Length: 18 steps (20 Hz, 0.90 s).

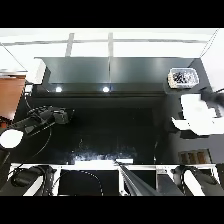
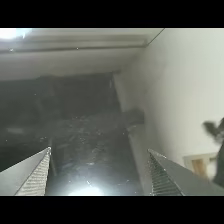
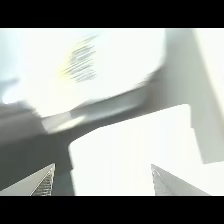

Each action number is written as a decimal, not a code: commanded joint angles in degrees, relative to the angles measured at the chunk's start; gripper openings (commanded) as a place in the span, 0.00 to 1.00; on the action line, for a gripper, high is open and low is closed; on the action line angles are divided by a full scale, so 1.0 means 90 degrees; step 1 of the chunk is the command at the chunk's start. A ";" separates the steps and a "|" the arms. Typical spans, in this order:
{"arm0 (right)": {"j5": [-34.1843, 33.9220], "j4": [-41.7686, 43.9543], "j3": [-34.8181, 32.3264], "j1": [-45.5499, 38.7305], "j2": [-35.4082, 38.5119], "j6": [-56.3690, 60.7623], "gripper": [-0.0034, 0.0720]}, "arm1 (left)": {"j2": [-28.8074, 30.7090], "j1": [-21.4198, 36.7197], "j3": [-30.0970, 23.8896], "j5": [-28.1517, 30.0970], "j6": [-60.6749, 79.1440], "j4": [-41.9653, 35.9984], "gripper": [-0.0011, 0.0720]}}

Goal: Fold the box and place the chain.

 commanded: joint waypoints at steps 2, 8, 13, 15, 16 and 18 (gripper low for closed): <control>0.1348 -0.1032 0.2154 -0.2416 -0.2079 0.0925 1.00 | -0.0384 -0.0024 0.0121 0.0002 -0.0075 0.0226 0.98; 0.2501 0.0724 0.3215 -0.4532 -0.3560 -0.0964 1.00 | -0.0393 -0.0024 0.0121 0.0012 -0.0068 0.0493 0.98; 0.4000 0.2880 0.4129 -0.5163 -0.5003 -0.2671 1.00 | -0.0393 -0.0024 0.0121 0.0000 -0.0068 0.0648 0.98; 0.4813 0.3075 0.4537 -0.5073 -0.5510 -0.3143 1.00 | -0.0393 -0.0024 0.0121 -0.0029 -0.0068 0.0648 0.98; 0.5173 0.3048 0.4721 -0.4993 -0.5744 -0.3237 1.00 | -0.0393 -0.0022 0.0121 -0.0029 -0.0068 0.0648 0.98; 0.5486 0.3036 0.4935 -0.4840 -0.6076 -0.3266 1.00 | -0.0393 -0.0024 0.0121 -0.0034 -0.0068 0.0646 0.98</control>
